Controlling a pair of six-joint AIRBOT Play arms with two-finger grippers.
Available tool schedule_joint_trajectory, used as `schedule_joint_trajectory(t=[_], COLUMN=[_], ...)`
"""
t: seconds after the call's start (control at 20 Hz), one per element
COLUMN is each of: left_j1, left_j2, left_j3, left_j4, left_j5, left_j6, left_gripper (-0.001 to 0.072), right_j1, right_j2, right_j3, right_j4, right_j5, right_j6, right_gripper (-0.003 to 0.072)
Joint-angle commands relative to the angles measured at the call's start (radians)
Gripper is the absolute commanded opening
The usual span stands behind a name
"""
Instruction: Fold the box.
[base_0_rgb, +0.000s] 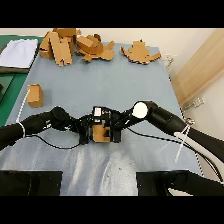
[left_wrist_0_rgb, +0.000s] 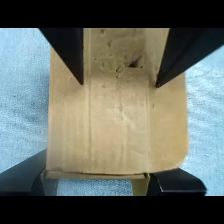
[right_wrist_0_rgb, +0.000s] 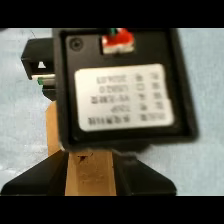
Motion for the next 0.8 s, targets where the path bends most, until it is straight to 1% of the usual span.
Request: schedule_joint_trajectory(t=[0.0, 0.15, 0.35, 0.45, 0.5, 0.6, 0.7, 0.75], left_j1=[0.000, 0.000, 0.000, 0.000, 0.000, 0.000, 0.000, 0.000], left_j2=[0.000, 0.000, 0.000, 0.000, 0.000, 0.000, 0.000, 0.000], left_j3=[0.000, 0.000, 0.000, 0.000, 0.000, 0.000, 0.000, 0.000], left_j4=[0.000, 0.000, 0.000, 0.000, 0.000, 0.000, 0.000, 0.000], left_j5=[0.000, 0.000, 0.000, 0.000, 0.000, 0.000, 0.000, 0.000], left_j6=[0.000, 0.000, 0.000, 0.000, 0.000, 0.000, 0.000, 0.000], left_gripper=[0.0457, 0.0457, 0.0457, 0.0457, 0.0457, 0.0457, 0.0457, 0.0456], right_j1=[0.078, 0.114, 0.160, 0.172, 0.172, 0.173, 0.189, 0.203], right_j2=[0.001, 0.000, 0.000, 0.000, 0.001, 0.001, 0.001, 0.003], right_j3=[0.000, 0.000, 0.000, 0.000, 0.000, 0.000, 0.002, 0.005], right_j4=[-0.121, -0.162, -0.325, -0.373, -0.384, -0.393, -0.432, -0.460], right_j5=[-0.037, -0.064, -0.100, -0.110, -0.112, -0.112, -0.112, -0.111], right_j6=[0.072, 0.100, 0.201, 0.227, 0.230, 0.230, 0.245, 0.264], right_gripper=[0.0437, 0.0437, 0.0437, 0.0434, 0.0400, 0.0381, 0.0345, 0.0289])
